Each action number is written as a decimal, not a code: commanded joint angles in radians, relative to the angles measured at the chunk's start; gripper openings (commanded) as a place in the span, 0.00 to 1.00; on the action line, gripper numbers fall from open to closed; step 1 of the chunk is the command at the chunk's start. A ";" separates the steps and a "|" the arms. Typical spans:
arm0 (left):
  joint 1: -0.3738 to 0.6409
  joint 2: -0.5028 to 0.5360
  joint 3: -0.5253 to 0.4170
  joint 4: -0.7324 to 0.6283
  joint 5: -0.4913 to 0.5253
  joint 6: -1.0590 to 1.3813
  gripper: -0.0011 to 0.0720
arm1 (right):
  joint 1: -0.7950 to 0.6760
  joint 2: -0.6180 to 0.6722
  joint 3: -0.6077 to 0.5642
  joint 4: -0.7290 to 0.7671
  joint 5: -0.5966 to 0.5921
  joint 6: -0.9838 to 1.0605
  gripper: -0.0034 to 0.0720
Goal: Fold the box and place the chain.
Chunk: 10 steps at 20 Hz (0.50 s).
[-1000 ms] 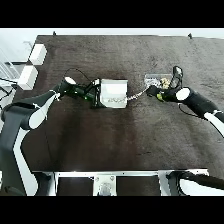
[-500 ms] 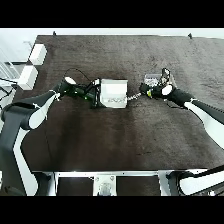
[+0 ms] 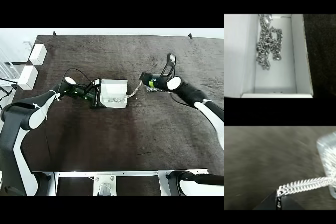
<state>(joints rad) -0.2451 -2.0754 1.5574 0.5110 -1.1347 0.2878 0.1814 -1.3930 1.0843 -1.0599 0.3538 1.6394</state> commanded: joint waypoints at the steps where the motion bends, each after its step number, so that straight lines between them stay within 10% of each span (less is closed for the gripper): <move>1: 0.000 0.000 0.001 0.000 0.000 0.000 0.26 | 0.073 0.201 -0.003 -0.077 0.032 0.000 0.05; 10: 0.001 0.000 0.001 0.000 0.000 0.000 0.26 | 0.245 0.438 0.000 -0.111 -0.035 0.002 0.05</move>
